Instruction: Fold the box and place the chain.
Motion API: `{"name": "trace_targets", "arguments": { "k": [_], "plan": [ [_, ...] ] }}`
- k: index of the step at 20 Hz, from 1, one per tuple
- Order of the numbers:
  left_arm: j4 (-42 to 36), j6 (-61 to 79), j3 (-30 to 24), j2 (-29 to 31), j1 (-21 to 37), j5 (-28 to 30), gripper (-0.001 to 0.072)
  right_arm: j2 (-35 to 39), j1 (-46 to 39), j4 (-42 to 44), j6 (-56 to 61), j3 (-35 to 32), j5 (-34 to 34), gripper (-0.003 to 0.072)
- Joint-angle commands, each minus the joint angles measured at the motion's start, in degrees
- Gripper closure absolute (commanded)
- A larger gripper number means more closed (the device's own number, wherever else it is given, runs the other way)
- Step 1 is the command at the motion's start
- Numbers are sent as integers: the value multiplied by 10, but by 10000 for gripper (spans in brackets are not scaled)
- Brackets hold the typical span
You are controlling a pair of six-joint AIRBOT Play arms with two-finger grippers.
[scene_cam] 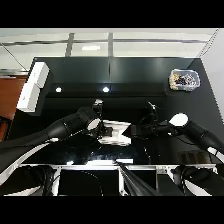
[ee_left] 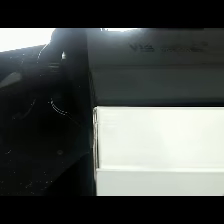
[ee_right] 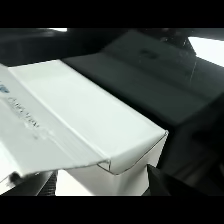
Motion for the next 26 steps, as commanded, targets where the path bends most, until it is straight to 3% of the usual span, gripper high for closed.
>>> {"name": "trace_targets", "arguments": {
  "k": [1,4,8,9,10,13,16,17,19,23,26],
  "plan": [
    [0,0,1,0,0,0,680,0,65,-132,171,33,-68,61],
    [0,0,1,0,0,2,680,-3,99,-231,294,52,-74,62],
    [0,0,1,0,0,2,680,-20,127,-284,364,70,-69,64],
    [0,0,1,0,0,2,681,-29,138,-290,365,81,-67,148],
    [0,0,1,0,0,2,680,-35,149,-296,365,91,-68,184],
    [0,0,1,0,0,2,680,-49,169,-336,410,108,-57,204],
    [0,0,1,0,0,2,680,-52,169,-391,473,109,-35,205],
    [0,0,1,0,0,2,680,-52,169,-403,483,111,-25,278],
    [0,0,1,0,0,2,681,-55,173,-418,489,124,1,306],
    [0,0,1,0,0,2,681,-78,208,-509,575,182,67,306],
    [0,0,1,0,0,0,681,-114,224,-522,604,220,116,312]
  ]
}}
